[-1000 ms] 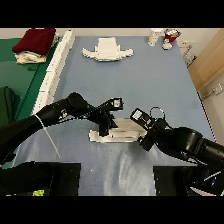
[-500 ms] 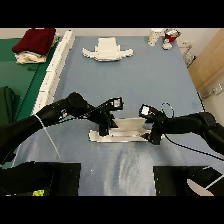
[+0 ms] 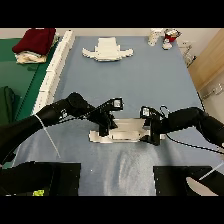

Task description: Fold the box.

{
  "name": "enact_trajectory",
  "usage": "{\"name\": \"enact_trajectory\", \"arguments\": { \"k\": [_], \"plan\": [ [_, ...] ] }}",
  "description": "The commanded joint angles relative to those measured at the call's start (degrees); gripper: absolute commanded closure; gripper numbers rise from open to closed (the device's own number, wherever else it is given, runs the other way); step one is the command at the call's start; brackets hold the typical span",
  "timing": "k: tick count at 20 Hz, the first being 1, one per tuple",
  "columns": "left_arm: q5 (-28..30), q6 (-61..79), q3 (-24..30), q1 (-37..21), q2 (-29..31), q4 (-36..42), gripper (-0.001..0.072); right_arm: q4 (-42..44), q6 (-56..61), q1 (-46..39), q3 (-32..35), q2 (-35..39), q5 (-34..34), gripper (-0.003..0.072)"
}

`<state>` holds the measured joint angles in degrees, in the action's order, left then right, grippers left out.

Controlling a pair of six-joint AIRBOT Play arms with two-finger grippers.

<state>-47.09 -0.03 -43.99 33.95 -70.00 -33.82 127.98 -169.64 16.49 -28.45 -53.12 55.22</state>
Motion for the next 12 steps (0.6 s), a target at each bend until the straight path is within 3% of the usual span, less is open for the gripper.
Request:
{"name": "enact_trajectory", "arguments": {
  "k": [1,12],
  "plan": [
    [0.11,0.02,-0.04,-0.02,0.02,-0.02,0.0697,-0.22,-1.31,-0.24,-0.04,-1.2,1.01,-0.0034],
    [0.11,0.02,-0.04,-0.02,0.02,-0.02,0.0698,0.44,-2.4,0.72,-0.02,-2.34,-1.31,-0.0034]
  ]
}}
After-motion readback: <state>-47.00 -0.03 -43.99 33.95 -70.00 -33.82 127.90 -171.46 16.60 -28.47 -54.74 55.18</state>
